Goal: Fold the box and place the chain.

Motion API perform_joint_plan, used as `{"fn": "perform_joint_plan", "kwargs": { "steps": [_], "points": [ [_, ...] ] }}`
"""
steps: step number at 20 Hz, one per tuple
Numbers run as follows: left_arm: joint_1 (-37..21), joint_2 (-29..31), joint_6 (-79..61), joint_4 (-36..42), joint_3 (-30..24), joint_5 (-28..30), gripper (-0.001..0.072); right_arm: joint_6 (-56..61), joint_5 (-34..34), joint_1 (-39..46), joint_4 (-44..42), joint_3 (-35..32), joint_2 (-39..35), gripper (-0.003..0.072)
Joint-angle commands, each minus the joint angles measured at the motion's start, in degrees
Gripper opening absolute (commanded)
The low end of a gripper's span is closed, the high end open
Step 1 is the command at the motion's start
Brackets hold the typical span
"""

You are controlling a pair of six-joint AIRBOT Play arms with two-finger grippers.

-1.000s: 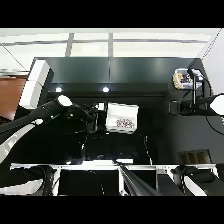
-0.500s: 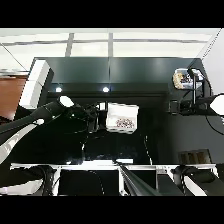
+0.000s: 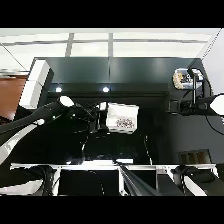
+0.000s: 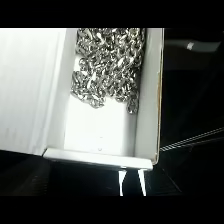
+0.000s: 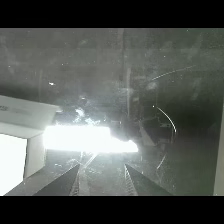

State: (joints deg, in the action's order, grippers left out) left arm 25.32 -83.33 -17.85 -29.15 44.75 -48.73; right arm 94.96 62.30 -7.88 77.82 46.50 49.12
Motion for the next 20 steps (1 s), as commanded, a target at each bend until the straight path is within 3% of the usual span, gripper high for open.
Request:
{"fn": "perform_joint_plan", "kwargs": {
  "steps": [1,4,5,6,7,10,11,12,13,17,20],
  "points": [
    [0.07,-0.04,-0.20,0.79,0.07,-2.14,0.0704,0.00,0.00,-0.02,-0.02,0.00,0.04,0.0336],
    [0.28,-0.04,0.48,-2.43,0.04,-2.45,0.0670,0.00,0.00,-0.02,-0.02,0.00,0.04,0.0336],
    [0.46,-0.04,1.55,-3.39,0.04,-2.43,0.0623,-0.02,-0.02,-0.02,-0.02,0.00,0.04,0.0336],
    [0.72,-0.04,3.54,-3.67,0.07,-1.97,0.0471,-0.02,-0.04,-0.04,-0.02,0.00,0.04,0.0336],
    [0.94,-0.04,5.07,-3.91,0.07,-1.66,0.0405,0.00,-0.22,-0.04,-0.04,0.00,0.04,0.0336],
    [1.49,-0.02,7.23,-4.13,0.07,-0.68,0.0405,-0.07,-2.95,-0.07,-2.54,0.00,0.15,0.0338],
    [1.62,-0.02,7.26,-4.26,0.07,-0.55,0.0405,-0.09,-5.31,-0.22,-4.48,0.00,0.35,0.0378],
    [1.68,-0.02,7.26,-4.55,0.07,-0.28,0.0405,-1.03,-8.28,-0.59,-7.43,0.02,0.85,0.0665],
    [1.68,-0.02,7.26,-4.50,0.07,-0.02,0.0405,-3.58,-11.17,-1.07,-11.26,0.04,1.84,0.0696],
    [1.68,-0.02,7.82,-4.52,0.07,1.29,0.0405,-19.78,-20.76,-1.66,-31.58,2.29,12.98,0.0696],
    [1.68,-0.02,7.80,-4.52,0.07,1.31,0.0405,-36.22,-21.16,-4.24,-40.28,5.81,22.47,0.0694]
  ]
}}
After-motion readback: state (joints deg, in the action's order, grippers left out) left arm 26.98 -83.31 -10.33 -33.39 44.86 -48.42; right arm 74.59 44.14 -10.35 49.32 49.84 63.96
